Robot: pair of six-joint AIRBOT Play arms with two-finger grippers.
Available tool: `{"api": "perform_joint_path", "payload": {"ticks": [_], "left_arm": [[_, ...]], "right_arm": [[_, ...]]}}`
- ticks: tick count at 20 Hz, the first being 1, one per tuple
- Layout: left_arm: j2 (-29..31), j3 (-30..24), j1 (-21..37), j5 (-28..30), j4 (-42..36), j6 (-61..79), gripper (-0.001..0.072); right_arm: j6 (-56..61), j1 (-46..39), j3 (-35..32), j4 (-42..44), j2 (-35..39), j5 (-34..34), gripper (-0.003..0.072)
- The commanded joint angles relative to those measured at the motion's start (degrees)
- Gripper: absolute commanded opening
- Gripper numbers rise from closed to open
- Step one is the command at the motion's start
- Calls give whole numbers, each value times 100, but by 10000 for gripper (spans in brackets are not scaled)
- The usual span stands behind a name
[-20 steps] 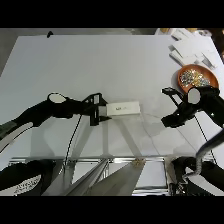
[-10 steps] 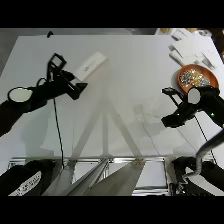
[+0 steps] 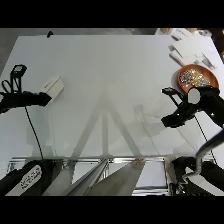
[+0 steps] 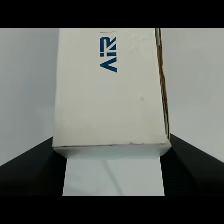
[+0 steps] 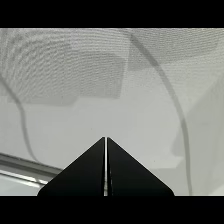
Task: Fold the box and place the chain.
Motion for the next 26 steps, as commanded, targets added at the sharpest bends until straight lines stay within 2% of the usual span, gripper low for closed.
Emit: {"api": "perform_joint_path", "payload": {"ticks": [1, 4, 5, 6, 8, 14, 17, 18, 19, 22, 23, 26], "left_arm": [[-170, 2, 337, -461, 822, -809, 166], [-402, 2, 337, -898, 1025, -811, 316], [-457, 2, 337, -1047, 1025, -839, 407], [-470, 2, 334, -1180, 1025, -949, 552], [-446, 2, 332, -1351, 1025, -1185, 689], [-289, 2, 328, -2111, 1029, -1513, 698], [13, 2, 326, -2509, 1499, -1947, 693], [136, 2, 328, -2632, 1624, -2096, 676], [271, 2, 328, -2741, 1665, -2133, 584], [743, 2, 328, -2883, 1582, -2105, 51], [901, 2, 328, -2881, 1580, -2050, 9], [1266, 2, 328, -2876, 1585, -2050, 9]], "right_arm": [[0, -4, -2, 2, 4, 0, 18], [0, -4, -2, 2, 4, 0, 18], [0, -4, -2, 2, 4, 0, 18], [-2, -4, -2, 2, 4, 0, 18], [-2, -4, -2, 2, 4, 0, 18], [0, -4, -2, 2, 4, 0, 18], [0, -4, -2, 2, 4, 2, 18], [-2, -4, -2, 2, 4, 0, 18], [0, -4, -2, 2, 4, 0, 18], [-2, -4, -2, 2, 4, 0, 18], [-2, -4, -2, 2, 4, 0, 18], [0, -4, -2, 2, 4, 0, 18]]}}
